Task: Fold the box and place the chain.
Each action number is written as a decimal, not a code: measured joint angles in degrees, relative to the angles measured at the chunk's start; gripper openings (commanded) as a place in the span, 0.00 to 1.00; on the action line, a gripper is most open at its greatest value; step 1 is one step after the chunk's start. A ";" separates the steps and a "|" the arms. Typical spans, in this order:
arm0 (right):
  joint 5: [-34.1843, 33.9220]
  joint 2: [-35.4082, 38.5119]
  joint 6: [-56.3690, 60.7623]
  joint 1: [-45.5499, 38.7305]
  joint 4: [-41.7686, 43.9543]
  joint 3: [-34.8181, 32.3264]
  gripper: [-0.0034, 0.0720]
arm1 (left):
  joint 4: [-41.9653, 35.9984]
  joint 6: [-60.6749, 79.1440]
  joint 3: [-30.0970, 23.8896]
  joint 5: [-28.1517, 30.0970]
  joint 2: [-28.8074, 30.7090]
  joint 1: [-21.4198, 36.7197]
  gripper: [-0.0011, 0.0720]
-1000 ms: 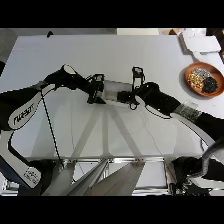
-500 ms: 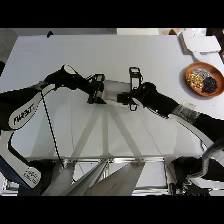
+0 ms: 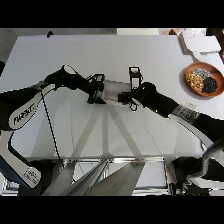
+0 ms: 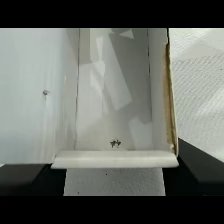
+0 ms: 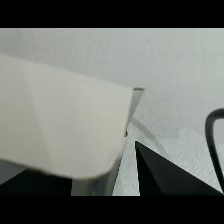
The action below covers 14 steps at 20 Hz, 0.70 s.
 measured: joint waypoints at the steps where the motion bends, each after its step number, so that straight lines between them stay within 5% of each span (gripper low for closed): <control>1: -0.02 -0.02 0.02 0.00 -0.15 0.00 0.53 | 0.00 0.00 0.00 0.00 0.00 0.00 0.49; 11: 3.76 -4.07 6.34 0.68 -1.07 1.57 0.52 | 0.11 0.15 0.00 -0.13 0.02 0.00 0.49; 14: 3.72 -4.63 7.15 0.79 -1.25 3.30 0.43 | -0.04 -0.07 0.00 0.00 0.00 -0.02 0.49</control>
